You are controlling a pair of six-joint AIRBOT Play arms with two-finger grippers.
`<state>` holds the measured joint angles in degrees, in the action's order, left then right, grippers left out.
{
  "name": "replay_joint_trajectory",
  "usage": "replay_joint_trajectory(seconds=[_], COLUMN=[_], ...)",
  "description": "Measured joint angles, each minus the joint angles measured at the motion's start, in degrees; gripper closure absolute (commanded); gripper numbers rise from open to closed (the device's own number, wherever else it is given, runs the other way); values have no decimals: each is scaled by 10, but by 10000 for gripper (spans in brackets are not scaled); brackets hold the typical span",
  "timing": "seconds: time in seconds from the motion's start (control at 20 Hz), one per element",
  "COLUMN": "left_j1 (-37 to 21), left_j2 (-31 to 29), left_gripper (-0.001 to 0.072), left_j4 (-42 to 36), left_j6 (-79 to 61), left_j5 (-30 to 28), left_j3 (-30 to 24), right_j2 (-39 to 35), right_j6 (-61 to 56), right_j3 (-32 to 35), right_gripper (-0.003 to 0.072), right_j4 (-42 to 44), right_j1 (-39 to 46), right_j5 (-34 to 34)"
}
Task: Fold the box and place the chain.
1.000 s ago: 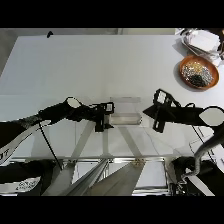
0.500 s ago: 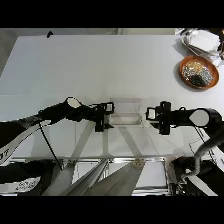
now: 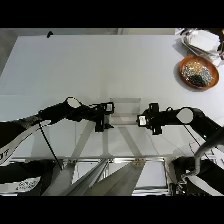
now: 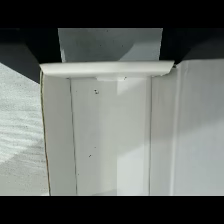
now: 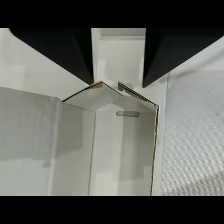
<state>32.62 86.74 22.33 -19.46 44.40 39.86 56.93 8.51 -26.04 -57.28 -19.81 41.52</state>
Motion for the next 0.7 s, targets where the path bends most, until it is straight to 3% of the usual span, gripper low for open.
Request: replay_joint_trajectory(seconds=[0.05,0.15,0.7], left_j1=[0,0,0], left_j2=[0,0,0], left_gripper=[499,499,499], left_j4=[0,0,0], left_j6=[0,0,0], left_j5=[0,0,0], left_j3=[0,0,0], right_j2=[2,5,12], right_j6=[3,5,12], right_j3=[0,0,0], right_gripper=[441,535,536], right_j4=[4,12,59], right_j1=[-1,-2,-2], right_j5=[-1,-2,-3])
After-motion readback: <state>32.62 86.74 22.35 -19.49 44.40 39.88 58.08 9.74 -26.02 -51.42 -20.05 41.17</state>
